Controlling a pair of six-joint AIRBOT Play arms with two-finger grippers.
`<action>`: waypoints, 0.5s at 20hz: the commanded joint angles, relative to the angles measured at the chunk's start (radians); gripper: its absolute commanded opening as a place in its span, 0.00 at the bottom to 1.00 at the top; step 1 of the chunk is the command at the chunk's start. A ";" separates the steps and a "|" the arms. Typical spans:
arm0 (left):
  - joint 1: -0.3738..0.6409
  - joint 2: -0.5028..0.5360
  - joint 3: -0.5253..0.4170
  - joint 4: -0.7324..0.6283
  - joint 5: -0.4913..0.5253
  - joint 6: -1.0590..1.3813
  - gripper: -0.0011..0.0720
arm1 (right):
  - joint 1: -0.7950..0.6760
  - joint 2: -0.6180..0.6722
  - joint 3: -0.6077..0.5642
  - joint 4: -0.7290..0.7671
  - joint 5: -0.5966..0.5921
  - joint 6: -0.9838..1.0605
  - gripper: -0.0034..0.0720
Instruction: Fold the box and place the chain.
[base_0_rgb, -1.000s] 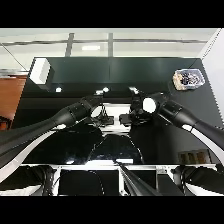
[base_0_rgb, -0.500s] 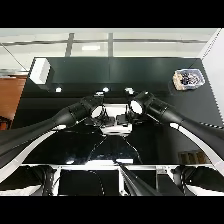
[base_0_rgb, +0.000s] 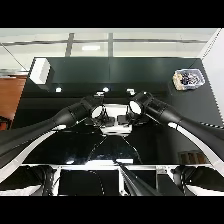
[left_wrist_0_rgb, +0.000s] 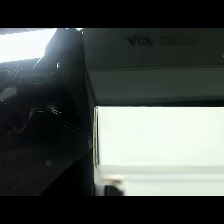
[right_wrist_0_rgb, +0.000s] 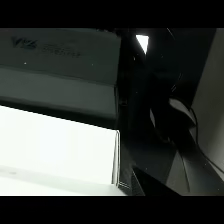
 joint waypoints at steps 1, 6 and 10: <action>0.000 -0.001 0.000 0.000 0.000 0.000 0.05 | 0.001 -0.022 0.000 0.011 -0.012 0.029 0.52; 0.000 -0.001 0.000 0.000 0.000 -0.001 0.05 | 0.001 -0.037 0.000 0.018 -0.029 0.043 0.10; 0.000 -0.001 0.000 -0.001 0.000 -0.001 0.05 | 0.001 -0.037 0.000 0.036 -0.039 0.044 0.07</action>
